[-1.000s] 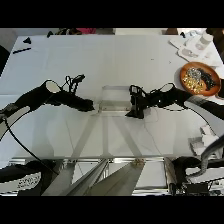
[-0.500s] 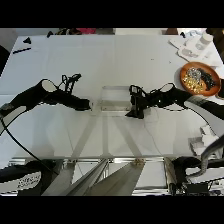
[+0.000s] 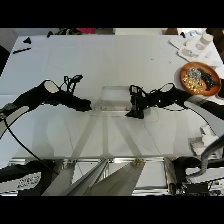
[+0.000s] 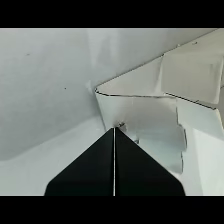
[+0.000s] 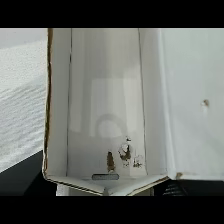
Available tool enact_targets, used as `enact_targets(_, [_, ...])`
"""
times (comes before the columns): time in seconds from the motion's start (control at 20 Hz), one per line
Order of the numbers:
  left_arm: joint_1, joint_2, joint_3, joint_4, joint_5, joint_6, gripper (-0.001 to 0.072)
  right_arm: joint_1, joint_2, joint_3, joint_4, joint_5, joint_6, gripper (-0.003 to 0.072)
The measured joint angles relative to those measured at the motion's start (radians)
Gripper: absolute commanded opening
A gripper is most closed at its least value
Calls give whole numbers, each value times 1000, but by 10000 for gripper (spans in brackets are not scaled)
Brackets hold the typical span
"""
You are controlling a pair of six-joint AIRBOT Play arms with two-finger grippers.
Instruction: Fold the box and place the chain.
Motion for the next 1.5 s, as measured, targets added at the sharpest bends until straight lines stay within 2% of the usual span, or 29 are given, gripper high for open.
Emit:
enact_targets(0.4, [-16, -3, 0, 111, 42, -92, 5, 0, 0, 0, 0, 0, 0, 555])
enact_targets(1.5, [-24, -3, 0, 0, 8, -11, 6, 0, 0, 0, 0, 0, 0, 555])
